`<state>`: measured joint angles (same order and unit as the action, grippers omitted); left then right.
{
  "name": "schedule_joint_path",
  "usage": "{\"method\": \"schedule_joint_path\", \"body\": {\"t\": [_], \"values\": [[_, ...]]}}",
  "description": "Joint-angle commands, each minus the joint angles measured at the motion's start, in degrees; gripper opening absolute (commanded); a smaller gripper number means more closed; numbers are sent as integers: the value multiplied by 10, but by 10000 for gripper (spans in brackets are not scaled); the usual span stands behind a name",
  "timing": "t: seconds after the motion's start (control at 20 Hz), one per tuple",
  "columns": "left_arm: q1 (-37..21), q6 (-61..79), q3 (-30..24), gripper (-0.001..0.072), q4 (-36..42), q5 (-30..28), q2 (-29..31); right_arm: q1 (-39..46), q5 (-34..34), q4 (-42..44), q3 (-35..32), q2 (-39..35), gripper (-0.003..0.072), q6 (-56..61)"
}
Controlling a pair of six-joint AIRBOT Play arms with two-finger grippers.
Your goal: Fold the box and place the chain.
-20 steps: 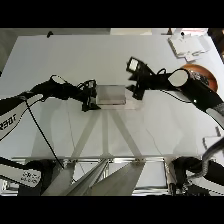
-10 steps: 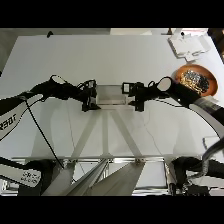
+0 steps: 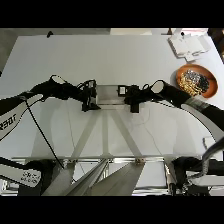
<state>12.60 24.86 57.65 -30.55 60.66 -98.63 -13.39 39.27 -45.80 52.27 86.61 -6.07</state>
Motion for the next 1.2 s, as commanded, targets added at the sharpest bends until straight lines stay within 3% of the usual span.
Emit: {"method": "schedule_joint_path", "body": {"t": [0.0,0.1,0.2,0.35,0.4,0.55,0.65,1.15], "values": [[0,0,0,376,0,0,0,-1,6,17,0,1,101,-5],[0,0,0,376,0,0,0,-1,5,24,0,1,339,-5],[0,0,0,376,0,0,0,-1,5,30,0,1,353,-5],[0,0,0,376,0,0,0,-1,5,30,0,1,530,-5],[0,0,0,376,0,0,0,-1,5,31,0,1,524,-5],[0,0,0,376,0,0,0,-1,5,50,0,1,297,-5],[0,0,0,376,0,0,0,-1,3,51,0,1,62,-5],[0,0,0,376,0,0,0,0,3,45,0,-39,38,37]]}}
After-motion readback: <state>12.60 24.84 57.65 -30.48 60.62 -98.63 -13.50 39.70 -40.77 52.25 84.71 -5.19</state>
